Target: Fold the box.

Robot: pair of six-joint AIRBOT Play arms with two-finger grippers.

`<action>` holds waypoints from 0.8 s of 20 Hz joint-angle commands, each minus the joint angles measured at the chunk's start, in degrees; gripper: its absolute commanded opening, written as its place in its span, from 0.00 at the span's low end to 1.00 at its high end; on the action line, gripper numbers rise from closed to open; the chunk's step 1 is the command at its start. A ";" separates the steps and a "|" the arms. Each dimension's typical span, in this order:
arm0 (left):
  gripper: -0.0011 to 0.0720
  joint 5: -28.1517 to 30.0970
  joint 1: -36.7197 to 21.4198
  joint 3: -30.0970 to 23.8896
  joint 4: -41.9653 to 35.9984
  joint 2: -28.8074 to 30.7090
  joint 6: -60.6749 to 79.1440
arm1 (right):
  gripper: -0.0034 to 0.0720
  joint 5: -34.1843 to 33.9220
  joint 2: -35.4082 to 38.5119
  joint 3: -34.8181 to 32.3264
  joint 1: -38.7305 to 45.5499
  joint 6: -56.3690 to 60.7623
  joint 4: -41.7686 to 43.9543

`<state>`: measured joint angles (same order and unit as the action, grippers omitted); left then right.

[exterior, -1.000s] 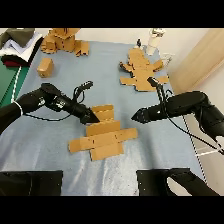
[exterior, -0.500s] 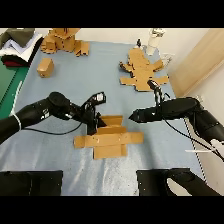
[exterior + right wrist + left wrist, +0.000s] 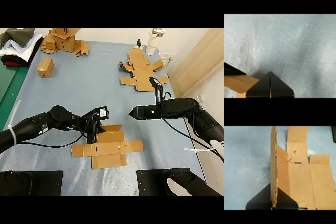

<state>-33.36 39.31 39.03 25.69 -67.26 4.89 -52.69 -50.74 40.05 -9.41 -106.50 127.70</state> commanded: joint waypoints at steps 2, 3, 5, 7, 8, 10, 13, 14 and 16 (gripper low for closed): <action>0.03 7.41 0.31 -0.63 -0.28 7.23 0.28 | 0.05 1.01 -0.02 -0.02 0.00 0.04 -0.26; 0.03 6.34 0.33 -0.66 -0.44 8.50 0.31 | 0.05 1.31 -0.02 -0.02 0.00 0.02 -0.26; 0.03 3.26 0.35 -1.53 -0.55 8.33 1.62 | 0.05 1.84 -0.02 -0.02 -0.02 0.02 -0.24; 0.03 2.10 0.35 -3.43 -1.81 6.71 4.81 | 0.05 2.16 -0.02 -0.02 -0.02 0.04 -0.26; 0.03 1.22 0.35 -4.09 -1.92 5.68 5.68 | 0.05 2.23 -0.02 -0.02 -0.02 0.04 -0.24; 0.03 0.02 0.37 -4.63 -1.95 3.52 6.29 | 0.05 2.32 -0.02 -0.02 -0.02 0.02 -0.24; 0.03 -0.28 0.37 -4.63 -2.29 0.83 6.29 | 0.05 2.56 -0.02 -0.02 -0.13 0.04 -0.22; 0.03 -0.68 0.37 -4.70 -2.67 0.63 6.29 | 0.05 2.56 -0.02 -0.02 -0.13 0.04 -0.22; 0.03 -1.57 0.37 -4.70 -2.71 0.66 6.12 | 0.05 2.56 -0.02 -0.02 -0.13 0.04 -0.22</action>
<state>-33.43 39.68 34.52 23.31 -65.73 10.74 -50.24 -50.74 40.05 -9.50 -106.48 127.48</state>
